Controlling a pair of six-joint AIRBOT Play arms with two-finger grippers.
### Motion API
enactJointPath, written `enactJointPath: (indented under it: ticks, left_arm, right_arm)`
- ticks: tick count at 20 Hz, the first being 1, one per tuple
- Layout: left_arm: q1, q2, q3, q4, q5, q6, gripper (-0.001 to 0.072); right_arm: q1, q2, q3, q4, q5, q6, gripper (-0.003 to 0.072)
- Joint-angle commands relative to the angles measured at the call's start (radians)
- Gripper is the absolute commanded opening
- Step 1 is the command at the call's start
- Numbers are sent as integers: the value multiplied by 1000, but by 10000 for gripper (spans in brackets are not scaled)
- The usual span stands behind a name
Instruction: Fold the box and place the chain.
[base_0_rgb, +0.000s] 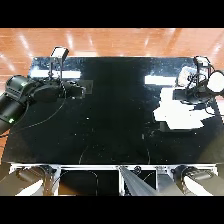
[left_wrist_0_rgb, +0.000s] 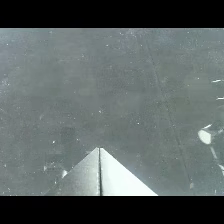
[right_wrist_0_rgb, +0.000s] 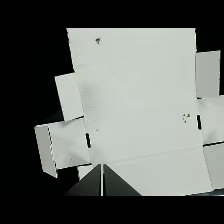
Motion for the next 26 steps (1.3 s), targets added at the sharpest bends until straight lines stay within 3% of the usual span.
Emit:
enactJointPath:
  ticks: [1,13,17,19,22,25,26]
  left_arm:
    - [-1,0,1,0,0,0,24]
    - [-1,0,1,0,0,0,24]
    - [-2,-1,1,-3,-2,-1,24]
    - [-2,-1,1,-3,-10,-1,24]
    - [-2,-3,0,-2,-140,0,24]
    - [-2,-14,0,-3,-289,-1,25]
    - [-2,-24,0,-3,-334,-1,58]
  right_arm:
    - [-1,0,0,0,0,0,25]
    - [-1,0,0,0,0,0,26]
    - [-1,0,0,0,-195,0,25]
    - [-1,0,0,1,-227,0,26]
    - [-1,-1,0,-1,-245,0,26]
    - [-1,-2,0,-57,-381,0,31]
    - [-7,-7,0,-60,-438,0,411]
